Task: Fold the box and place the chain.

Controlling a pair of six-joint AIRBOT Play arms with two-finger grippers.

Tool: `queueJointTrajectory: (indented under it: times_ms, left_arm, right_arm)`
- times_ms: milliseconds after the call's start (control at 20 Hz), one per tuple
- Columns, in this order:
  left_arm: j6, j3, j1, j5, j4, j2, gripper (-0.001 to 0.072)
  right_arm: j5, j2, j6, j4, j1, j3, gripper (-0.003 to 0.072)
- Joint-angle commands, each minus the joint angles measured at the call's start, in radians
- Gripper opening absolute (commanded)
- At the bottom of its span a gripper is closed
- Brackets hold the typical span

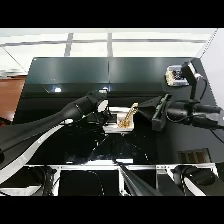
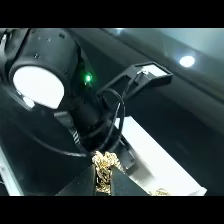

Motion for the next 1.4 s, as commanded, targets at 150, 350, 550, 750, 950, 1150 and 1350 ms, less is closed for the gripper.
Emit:
queueJointTrajectory:
  times_ms: [150,350,550,750,950,1150,1350]
  left_arm:
    - [0.000,0.000,0.000,0.000,0.000,0.000,0.0025]
    - [0.000,0.000,0.000,0.001,0.001,0.000,0.0025]
    - [0.000,0.000,0.000,0.000,0.001,0.000,0.0025]
    - [0.000,0.000,0.000,-0.011,0.001,0.000,0.0025]
    - [-0.011,0.006,0.003,-0.014,-0.055,0.000,0.0064]
    - [-0.020,0.037,-0.010,-0.024,-0.036,0.054,0.0707]
    - [-0.019,0.023,-0.037,-0.140,0.181,0.221,0.0707]
  right_arm:
    - [-0.030,-0.166,0.006,0.055,0.050,-0.070,0.0018]
    - [-0.080,-0.212,0.005,0.038,0.077,-0.076,0.0337]
    - [-0.011,-0.184,0.005,-0.094,-0.056,-0.064,0.0336]
    - [0.076,-0.173,0.006,-0.217,-0.232,-0.070,0.0336]
    - [0.098,-0.173,0.006,-0.204,-0.253,-0.074,0.0336]
    - [0.140,-0.173,0.006,-0.206,-0.253,-0.074,0.0336]
    - [0.145,-0.173,0.006,-0.206,-0.253,-0.074,0.0336]
